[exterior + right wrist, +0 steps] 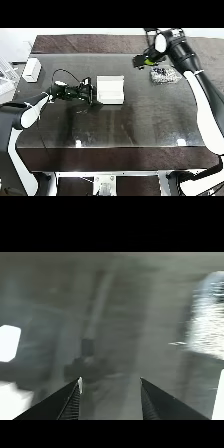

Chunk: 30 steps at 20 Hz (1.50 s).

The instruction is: Fold the box and place the chain.

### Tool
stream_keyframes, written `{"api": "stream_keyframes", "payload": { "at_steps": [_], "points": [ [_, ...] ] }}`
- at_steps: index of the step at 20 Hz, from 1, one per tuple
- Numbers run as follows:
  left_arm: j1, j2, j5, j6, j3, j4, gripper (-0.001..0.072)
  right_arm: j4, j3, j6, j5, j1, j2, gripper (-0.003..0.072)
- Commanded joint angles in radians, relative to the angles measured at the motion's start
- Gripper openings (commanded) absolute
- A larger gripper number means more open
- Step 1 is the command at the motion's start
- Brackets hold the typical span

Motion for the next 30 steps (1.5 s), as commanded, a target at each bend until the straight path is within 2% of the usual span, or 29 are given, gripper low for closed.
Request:
{"api": "stream_keyframes", "payload": {
  "at_steps": [1, 3, 7, 8, 10, 16, 30],
  "points": [
    [0.0, 0.0, 0.001, 0.0, 0.0, 0.0, 0.0231, -0.055, -0.077, -0.04, -0.148, -0.142, 0.013, 0.0451],
    [0.0, 0.0, 0.0, 0.0, 0.0, 0.0, 0.0231, 0.02, -0.109, -0.111, -0.212, -0.24, -0.01, 0.0451],
    [0.0, 0.0, 0.002, 0.0, 0.0, 0.0, 0.0231, 0.323, -0.098, -0.31, -0.214, -0.406, -0.105, 0.0449],
    [0.0, 0.0, 0.002, 0.0, 0.0, 0.0, 0.0231, 0.357, -0.089, -0.336, -0.217, -0.427, -0.127, 0.0445],
    [0.0, 0.0, 0.0, 0.0, 0.0, 0.0, 0.0231, 0.37, -0.057, -0.353, -0.219, -0.449, -0.172, 0.0413],
    [0.0, 0.0, 0.001, 0.0, 0.0, 0.0, 0.0231, 0.454, 0.052, -0.428, -0.215, -0.445, -0.295, 0.0406],
    [0.0, 0.0, 0.002, 0.0, 0.0, 0.0, 0.0231, 0.472, 0.053, -0.431, -0.169, -0.433, -0.382, 0.0417]
  ]
}}
